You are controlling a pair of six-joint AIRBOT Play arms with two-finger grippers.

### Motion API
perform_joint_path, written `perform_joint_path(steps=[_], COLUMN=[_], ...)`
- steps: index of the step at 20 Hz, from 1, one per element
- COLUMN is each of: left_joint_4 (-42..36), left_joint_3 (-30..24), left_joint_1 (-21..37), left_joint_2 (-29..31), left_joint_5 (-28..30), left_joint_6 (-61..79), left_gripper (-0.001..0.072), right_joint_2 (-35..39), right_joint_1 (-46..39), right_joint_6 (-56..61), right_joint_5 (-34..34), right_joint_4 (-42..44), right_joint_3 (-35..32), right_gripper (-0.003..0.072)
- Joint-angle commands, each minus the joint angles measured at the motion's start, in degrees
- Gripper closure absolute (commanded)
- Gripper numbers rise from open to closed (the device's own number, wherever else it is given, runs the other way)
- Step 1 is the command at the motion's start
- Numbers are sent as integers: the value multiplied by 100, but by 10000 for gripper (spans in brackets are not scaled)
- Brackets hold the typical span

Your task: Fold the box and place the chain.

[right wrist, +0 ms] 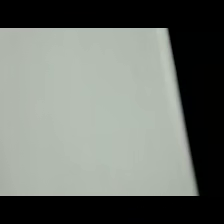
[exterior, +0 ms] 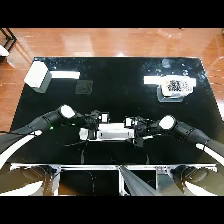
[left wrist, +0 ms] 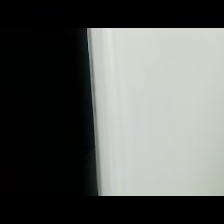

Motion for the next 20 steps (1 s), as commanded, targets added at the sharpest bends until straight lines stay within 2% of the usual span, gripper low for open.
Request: perform_joint_path(steps=[1, 3, 16, 18, 20], left_joint_4=[2, 2, 2, 2, 2], left_joint_3=[2, 2, 2, 2, 2], left_joint_1=[-2, -2, -2, -2, -2], left_joint_2=[0, 0, 0, 0, 0], left_joint_5=[17, 20, 20, 20, 20], left_joint_6=[-11, -11, -11, -11, -11], left_gripper=[691, 691, 691, 691, 691], right_joint_2=[-2, -2, -7, -17, -37], right_joint_1=[-48, -138, -129, -87, 9], right_joint_6=[20, 17, 15, 17, 39], right_joint_5=[42, 210, 87, 92, 85], right_joint_4=[2, 2, -22, -109, -216], right_joint_3=[-2, -2, -2, -2, -2], right_gripper=[-11, -10, -9, 114, 115])
